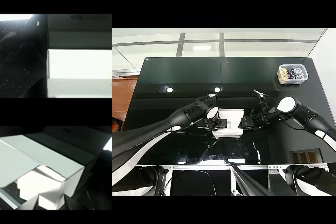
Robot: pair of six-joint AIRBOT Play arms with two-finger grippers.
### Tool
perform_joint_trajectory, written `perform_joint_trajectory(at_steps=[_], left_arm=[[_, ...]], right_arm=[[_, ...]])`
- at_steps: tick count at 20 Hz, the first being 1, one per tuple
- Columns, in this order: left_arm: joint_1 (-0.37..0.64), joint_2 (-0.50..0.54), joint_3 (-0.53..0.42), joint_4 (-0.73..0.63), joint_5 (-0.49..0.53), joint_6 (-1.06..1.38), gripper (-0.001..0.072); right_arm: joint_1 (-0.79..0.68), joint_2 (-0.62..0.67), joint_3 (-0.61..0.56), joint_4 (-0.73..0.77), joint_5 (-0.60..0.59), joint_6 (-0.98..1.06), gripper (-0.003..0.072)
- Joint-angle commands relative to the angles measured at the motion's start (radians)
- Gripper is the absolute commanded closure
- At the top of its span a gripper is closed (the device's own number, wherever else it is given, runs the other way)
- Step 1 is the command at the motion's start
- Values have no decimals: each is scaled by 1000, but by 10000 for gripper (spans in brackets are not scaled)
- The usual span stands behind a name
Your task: Fold the box and place the chain.
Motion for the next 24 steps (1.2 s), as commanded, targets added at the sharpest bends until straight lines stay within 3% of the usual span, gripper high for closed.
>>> perform_joint_trajectory(at_steps=[1, 7, 12, 15, 24], left_arm=[[1, -1, 0, 0, 0, 0, 683], [1, -1, 0, 0, 0, 0, 683], [1, -1, 0, 0, 0, 1, 683], [1, -1, 0, 0, 0, 0, 683], [1, -1, 0, 0, 1, 0, 683]], right_arm=[[45, -1, 9, -112, -27, 122, 339], [136, -8, 19, -269, -124, 290, 378], [248, -87, 128, -549, -89, 547, 378], [295, -132, 185, -677, -5, 702, 378], [322, -151, 193, -700, 30, 869, 379]])
